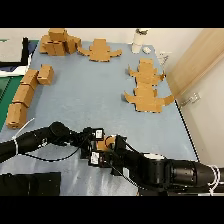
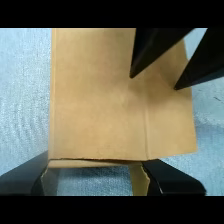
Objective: Fold the box.
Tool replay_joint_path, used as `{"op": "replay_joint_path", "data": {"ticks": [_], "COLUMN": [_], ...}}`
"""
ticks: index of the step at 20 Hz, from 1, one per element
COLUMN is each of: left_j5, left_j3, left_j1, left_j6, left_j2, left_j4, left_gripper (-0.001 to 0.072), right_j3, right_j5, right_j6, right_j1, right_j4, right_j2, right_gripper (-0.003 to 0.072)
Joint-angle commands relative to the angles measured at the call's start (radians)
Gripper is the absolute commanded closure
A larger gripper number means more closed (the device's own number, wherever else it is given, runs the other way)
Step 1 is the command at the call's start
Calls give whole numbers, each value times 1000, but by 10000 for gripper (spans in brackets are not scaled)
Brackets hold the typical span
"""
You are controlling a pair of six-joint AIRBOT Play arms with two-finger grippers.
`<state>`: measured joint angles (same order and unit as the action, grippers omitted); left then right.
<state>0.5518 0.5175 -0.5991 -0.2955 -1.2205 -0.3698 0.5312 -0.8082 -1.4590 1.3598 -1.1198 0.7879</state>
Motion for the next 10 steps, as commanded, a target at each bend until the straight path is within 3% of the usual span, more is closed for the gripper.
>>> {"op": "replay_joint_path", "data": {"ticks": [1, 2, 10], "left_j5": [0, 0, 0], "left_j3": [1, 1, 1], "left_j1": [0, 0, 0], "left_j6": [0, 0, 0], "left_j2": [0, 0, 0], "left_j4": [0, 0, 0], "left_gripper": [261, 260, 260], "right_j3": [-1, -1, -8], "right_j5": [4, 4, 4], "right_j6": [-51, -70, -71], "right_j1": [1, -1, -15], "right_j4": [-29, -23, 91], "right_j2": [3, 3, 5], "right_gripper": [372, 276, 275]}}
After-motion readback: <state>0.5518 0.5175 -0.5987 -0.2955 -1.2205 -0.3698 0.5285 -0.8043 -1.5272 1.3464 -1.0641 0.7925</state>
